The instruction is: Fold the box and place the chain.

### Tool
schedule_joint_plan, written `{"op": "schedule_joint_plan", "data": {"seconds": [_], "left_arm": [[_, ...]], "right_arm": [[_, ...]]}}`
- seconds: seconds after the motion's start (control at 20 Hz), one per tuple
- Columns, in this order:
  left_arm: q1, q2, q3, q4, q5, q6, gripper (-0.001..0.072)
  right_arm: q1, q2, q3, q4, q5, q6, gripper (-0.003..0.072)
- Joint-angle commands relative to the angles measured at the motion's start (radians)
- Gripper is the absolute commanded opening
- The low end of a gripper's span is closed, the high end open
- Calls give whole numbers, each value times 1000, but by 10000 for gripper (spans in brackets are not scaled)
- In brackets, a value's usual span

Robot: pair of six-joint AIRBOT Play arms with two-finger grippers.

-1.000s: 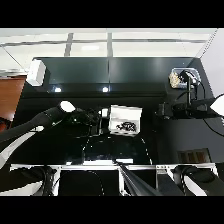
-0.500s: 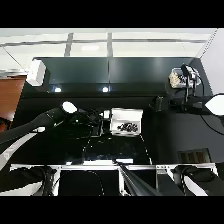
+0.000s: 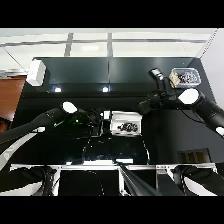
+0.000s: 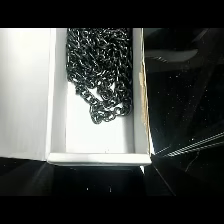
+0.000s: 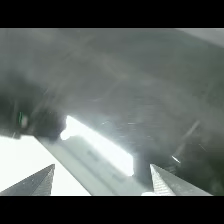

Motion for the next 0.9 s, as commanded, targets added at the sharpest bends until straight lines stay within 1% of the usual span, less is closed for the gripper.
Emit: {"op": "schedule_joint_plan", "data": {"seconds": [0.0, 0.1, 0.15, 0.25, 0.4, 0.6, 0.7, 0.75, 0.8, 0.85], "left_arm": [[0, -1, 1, 1, 2, 0, 392], [0, -1, 0, 2, -1, 0, 392], [0, -1, 1, 2, -1, 0, 392], [0, -1, 0, 2, -1, 0, 391], [0, -1, 1, 2, -1, 0, 391], [0, -1, 1, 2, -1, 0, 391], [0, -1, 1, 2, -1, 0, 392], [0, -1, 1, 2, -1, 0, 392], [0, -1, 1, 2, -1, 0, 391], [0, -1, 1, 2, -1, 0, 391]], "right_arm": [[17, 23, 37, 24, 190, -401, 702], [29, 39, 39, 18, 277, -451, 702], [40, 38, 33, 2, 298, -451, 702], [79, 38, 2, -40, 290, -466, 701], [102, 37, -35, -52, 265, -526, 702], [102, 37, -37, -52, 223, -550, 702], [102, 37, -37, -53, 221, -551, 698], [102, 37, -37, -53, 225, -550, 499], [102, 37, -37, -53, 237, -551, 345], [102, 37, -37, -53, 243, -551, 294]]}}
